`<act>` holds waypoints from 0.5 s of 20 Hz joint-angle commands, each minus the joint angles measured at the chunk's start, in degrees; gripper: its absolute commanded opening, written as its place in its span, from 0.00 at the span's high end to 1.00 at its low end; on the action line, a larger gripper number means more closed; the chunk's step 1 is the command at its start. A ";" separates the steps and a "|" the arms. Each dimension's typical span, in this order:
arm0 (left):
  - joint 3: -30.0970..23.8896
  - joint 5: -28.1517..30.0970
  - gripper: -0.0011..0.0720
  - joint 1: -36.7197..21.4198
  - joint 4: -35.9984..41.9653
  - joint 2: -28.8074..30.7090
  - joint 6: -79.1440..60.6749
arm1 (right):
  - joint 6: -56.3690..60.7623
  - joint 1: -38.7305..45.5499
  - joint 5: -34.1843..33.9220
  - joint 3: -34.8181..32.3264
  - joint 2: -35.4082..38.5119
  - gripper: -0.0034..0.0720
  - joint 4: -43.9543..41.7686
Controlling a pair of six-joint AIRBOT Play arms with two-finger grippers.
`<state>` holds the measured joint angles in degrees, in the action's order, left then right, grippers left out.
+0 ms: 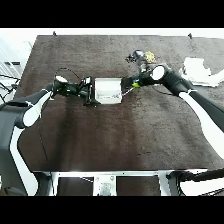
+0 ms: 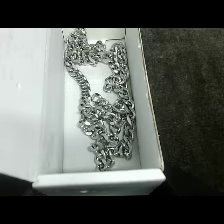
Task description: Fold the box and place the chain.
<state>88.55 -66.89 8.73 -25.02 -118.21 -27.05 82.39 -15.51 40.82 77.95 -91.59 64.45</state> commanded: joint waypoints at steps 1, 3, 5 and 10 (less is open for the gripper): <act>0.00 -0.02 0.26 0.04 0.00 0.00 0.02 | 3.15 7.21 -7.41 0.04 -0.94 0.30 0.07; 0.00 0.00 0.26 0.04 -0.02 0.00 0.02 | 4.68 10.64 -9.40 0.07 -3.17 0.27 -0.37; 0.00 0.02 0.26 0.04 0.00 0.00 0.02 | 4.57 12.55 -9.79 0.66 -6.56 0.27 -3.04; 0.00 0.00 0.26 0.04 0.00 0.00 0.02 | 4.52 12.44 -9.79 6.78 -15.52 0.27 -5.57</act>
